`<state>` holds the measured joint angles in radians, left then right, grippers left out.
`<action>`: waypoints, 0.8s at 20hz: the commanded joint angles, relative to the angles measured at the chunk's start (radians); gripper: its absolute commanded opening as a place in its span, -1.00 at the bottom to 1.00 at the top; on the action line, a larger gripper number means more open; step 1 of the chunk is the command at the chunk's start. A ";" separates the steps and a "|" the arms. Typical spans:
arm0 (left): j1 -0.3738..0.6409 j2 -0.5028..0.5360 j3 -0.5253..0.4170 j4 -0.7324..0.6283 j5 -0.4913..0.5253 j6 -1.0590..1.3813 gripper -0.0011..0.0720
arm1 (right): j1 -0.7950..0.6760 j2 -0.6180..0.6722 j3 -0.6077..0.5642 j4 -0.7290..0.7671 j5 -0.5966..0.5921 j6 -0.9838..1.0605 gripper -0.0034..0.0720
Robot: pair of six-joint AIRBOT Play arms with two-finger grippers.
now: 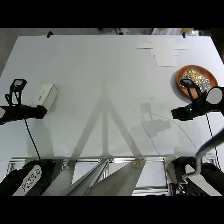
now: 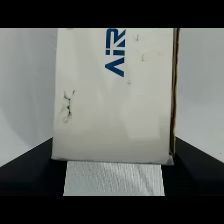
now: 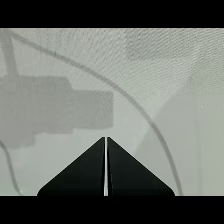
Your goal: Fold the box and place the chain.
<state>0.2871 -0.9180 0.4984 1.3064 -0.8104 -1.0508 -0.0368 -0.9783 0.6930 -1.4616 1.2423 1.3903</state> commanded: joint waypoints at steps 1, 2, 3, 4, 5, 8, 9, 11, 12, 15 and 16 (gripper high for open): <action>0.006 -0.035 -0.011 0.004 -0.001 -0.005 0.13 | -0.001 0.001 0.000 0.000 0.000 0.000 -0.87; 0.006 -0.035 -0.011 0.004 -0.003 -0.005 0.28 | -0.001 0.001 0.000 0.000 0.000 0.000 -0.87; 0.006 -0.035 -0.011 0.005 -0.009 -0.005 0.49 | -0.001 0.001 0.000 0.000 0.000 0.000 -0.87; 0.006 -0.035 -0.011 0.013 -0.010 -0.005 0.65 | -0.001 0.001 0.000 0.000 0.000 0.000 -0.87; 0.006 -0.035 -0.011 0.017 -0.014 -0.005 0.70 | -0.001 0.001 0.000 0.000 0.000 0.000 -0.87; 0.006 -0.034 -0.011 0.019 -0.017 -0.005 0.84 | -0.001 0.001 0.000 0.000 0.000 0.000 -0.87; 0.006 -0.033 -0.011 0.019 -0.017 -0.005 0.96 | -0.001 0.001 0.000 0.000 0.000 0.000 -0.87; 0.004 -0.017 -0.011 0.018 -0.024 -0.008 0.95 | -0.001 0.001 0.000 0.000 0.000 0.000 -0.87; 0.004 0.005 -0.011 0.017 -0.033 -0.008 0.95 | -0.001 0.001 0.000 0.000 0.000 0.000 -0.87; 0.004 0.135 -0.011 0.011 -0.082 -0.008 0.94 | -0.001 0.001 0.000 0.000 0.000 0.000 -0.87; 0.004 0.192 -0.011 0.011 -0.103 -0.008 0.94 | -0.001 0.001 0.000 0.000 0.000 0.000 -0.87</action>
